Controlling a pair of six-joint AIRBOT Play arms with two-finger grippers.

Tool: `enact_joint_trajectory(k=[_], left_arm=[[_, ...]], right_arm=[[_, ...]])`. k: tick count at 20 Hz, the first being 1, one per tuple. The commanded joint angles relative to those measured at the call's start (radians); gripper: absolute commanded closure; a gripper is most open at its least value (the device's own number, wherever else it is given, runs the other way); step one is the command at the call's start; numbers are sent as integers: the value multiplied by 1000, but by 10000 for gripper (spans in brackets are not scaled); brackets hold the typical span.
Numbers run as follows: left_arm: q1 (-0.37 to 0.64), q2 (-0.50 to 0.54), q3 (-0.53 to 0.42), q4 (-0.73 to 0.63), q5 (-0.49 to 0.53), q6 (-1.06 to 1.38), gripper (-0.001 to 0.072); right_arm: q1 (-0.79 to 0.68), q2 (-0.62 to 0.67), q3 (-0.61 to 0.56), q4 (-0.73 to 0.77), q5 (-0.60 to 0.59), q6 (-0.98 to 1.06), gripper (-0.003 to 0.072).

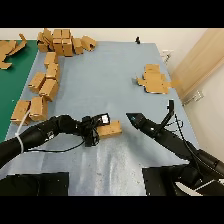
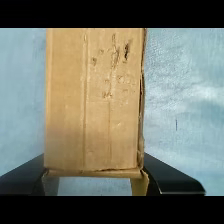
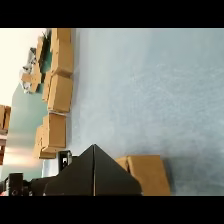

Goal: Fold the box.

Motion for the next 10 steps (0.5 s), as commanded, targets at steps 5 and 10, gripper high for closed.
enact_joint_trajectory(k=[5, 10], left_arm=[[201, 89, 36, 286, -61, -569, 185], [470, 87, 133, 315, -93, -645, 185]], right_arm=[[-86, 1, 0, -3, 21, 0, 684], [-110, 1, 0, -5, 19, -1, 684]])
